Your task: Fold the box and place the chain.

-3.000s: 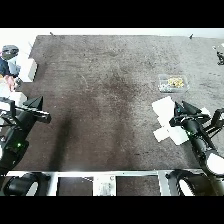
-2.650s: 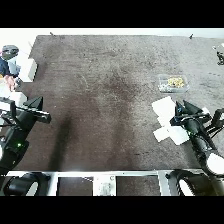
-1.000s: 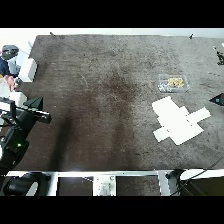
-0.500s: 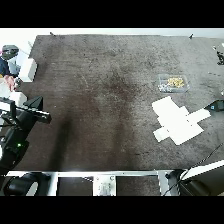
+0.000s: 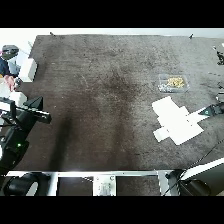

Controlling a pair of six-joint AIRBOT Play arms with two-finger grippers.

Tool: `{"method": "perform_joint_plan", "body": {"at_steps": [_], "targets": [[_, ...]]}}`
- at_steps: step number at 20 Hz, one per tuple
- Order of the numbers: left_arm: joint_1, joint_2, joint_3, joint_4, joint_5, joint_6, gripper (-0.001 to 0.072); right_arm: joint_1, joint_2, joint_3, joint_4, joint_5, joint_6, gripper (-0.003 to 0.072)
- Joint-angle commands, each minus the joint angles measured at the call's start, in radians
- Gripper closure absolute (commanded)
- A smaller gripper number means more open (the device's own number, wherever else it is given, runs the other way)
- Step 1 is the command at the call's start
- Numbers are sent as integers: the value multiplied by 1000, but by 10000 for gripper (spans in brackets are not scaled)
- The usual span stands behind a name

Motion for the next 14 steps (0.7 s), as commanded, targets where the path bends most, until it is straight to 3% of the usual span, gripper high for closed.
{"method": "perform_joint_plan", "body": {"at_steps": [1, 2, 3, 5, 7, 10, 14], "targets": [[0, 1, 0, 0, 0, 0, 696, 21, -6, -26, -26, 19, -5, 343], [0, 0, 0, 0, 0, 0, 696, 31, -5, -30, -42, 20, -5, 353], [0, 0, 0, 0, 0, 0, 696, 34, -5, -31, -43, 20, -5, 449], [0, 0, 0, 0, 0, 0, 696, 34, -3, -31, -42, 23, 7, 499], [0, 0, 0, 0, 0, 0, 696, 33, 5, -33, -42, 22, 55, 652], [0, 1, -1, 0, -1, 0, 696, 33, 50, -114, -12, 22, 69, 674], [0, 0, 0, 0, -1, 0, 696, 34, 154, -339, 137, 21, 61, 674]]}}
